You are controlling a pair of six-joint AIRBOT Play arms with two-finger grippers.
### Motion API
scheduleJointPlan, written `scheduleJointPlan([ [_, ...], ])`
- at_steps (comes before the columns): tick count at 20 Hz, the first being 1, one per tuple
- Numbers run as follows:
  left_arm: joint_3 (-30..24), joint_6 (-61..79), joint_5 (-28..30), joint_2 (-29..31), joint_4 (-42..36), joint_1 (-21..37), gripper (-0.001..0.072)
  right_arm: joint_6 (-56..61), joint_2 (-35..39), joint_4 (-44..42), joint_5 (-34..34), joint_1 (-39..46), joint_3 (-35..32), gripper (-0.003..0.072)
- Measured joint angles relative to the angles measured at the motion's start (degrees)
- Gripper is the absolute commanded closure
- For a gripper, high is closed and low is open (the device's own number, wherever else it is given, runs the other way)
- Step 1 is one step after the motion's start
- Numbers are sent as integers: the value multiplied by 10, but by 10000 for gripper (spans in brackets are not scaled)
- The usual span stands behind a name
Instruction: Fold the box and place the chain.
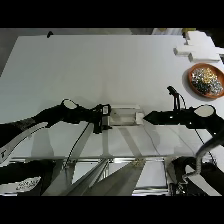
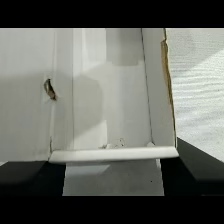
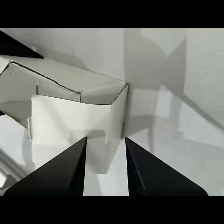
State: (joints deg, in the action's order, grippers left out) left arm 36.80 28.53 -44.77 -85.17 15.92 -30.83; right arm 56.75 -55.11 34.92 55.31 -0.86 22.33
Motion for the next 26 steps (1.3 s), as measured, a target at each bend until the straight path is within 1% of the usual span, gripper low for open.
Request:
scheduleJointPlan([
  [3,0,0,0,0,0,0,574,12,1,-4,-24,-29,0,405],
  [7,0,0,0,0,0,0,574,55,1,5,-63,-68,6,427],
  [15,0,0,0,0,0,0,574,215,-3,139,-84,-146,59,426],
  [20,0,0,0,0,0,0,574,274,-34,175,-87,-200,85,424],
  [26,0,0,0,0,0,0,574,398,-77,286,-72,-259,137,426],
])
